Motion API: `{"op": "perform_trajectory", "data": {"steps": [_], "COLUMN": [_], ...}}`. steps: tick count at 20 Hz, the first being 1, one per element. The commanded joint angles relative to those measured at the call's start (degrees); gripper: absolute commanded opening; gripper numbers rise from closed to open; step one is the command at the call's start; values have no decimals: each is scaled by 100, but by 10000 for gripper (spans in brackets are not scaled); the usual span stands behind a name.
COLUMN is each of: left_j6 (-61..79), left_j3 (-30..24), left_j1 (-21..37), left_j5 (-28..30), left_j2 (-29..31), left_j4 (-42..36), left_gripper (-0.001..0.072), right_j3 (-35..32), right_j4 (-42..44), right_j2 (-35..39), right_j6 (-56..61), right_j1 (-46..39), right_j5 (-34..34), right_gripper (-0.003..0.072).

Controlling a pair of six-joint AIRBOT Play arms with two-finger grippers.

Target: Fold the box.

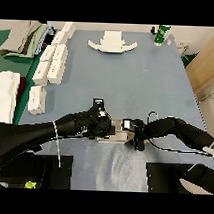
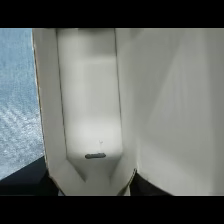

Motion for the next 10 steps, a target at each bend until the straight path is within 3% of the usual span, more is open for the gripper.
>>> {"op": "perform_trajectory", "data": {"steps": [1, 5, 7, 10], "left_j6": [177, 321, 321, 280], "left_j3": [-120, -179, -179, -179], "left_j1": [0, 33, 101, 157], "left_j5": [22, 155, 448, 560], "left_j2": [31, 33, 31, 17], "left_j4": [-297, -455, -426, -326], "left_gripper": [356, 353, 173, 172], "right_j3": [2, 2, 2, 2], "right_j4": [-2, -2, -2, -2], "right_j2": [0, 0, 0, 0], "right_j6": [2, 2, 2, 2], "right_j1": [-4, -4, -4, -4], "right_j5": [0, 0, 0, 2], "right_gripper": [449, 449, 449, 449]}}
